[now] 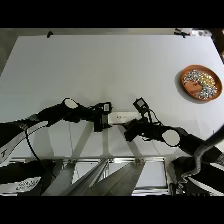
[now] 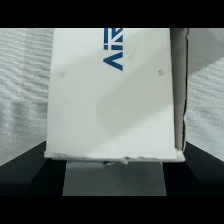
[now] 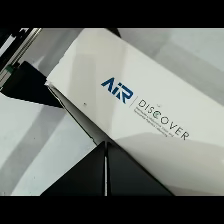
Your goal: Fold the box and place the chain.
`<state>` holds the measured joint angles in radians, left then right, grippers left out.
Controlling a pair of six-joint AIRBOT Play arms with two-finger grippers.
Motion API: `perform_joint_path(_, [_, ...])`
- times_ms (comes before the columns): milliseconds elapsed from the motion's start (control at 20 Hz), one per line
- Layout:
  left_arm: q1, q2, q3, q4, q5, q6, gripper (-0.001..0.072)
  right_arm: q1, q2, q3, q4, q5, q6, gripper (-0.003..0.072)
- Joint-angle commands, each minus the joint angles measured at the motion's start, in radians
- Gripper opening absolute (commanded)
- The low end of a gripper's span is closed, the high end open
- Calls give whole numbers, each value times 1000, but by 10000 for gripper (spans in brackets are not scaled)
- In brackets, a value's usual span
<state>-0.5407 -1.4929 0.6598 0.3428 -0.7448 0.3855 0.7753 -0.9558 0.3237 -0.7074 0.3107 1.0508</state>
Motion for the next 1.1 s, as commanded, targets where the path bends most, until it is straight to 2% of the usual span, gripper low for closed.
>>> perform_joint_path(0, [1,0,0,-2,0,-1,208,9,-11,-14,13,-27,0,5])
perform_joint_path(150, [1,0,0,-2,0,-1,208,9,9,5,32,-45,-10,5])
perform_joint_path(500, [1,0,0,-2,0,-1,208,8,226,103,-51,-63,-60,8])
perform_joint_path(600, [0,0,0,-2,0,-1,208,-12,275,105,-61,-29,-51,7])
perform_joint_path(700, [1,0,0,-2,0,-1,208,-88,302,105,-115,98,31,7])
perform_joint_path(850, [1,0,0,-2,0,-1,208,-227,305,105,-317,334,184,7])
perform_joint_path(1050, [1,0,0,-2,0,-1,208,-369,305,105,-359,737,145,5])
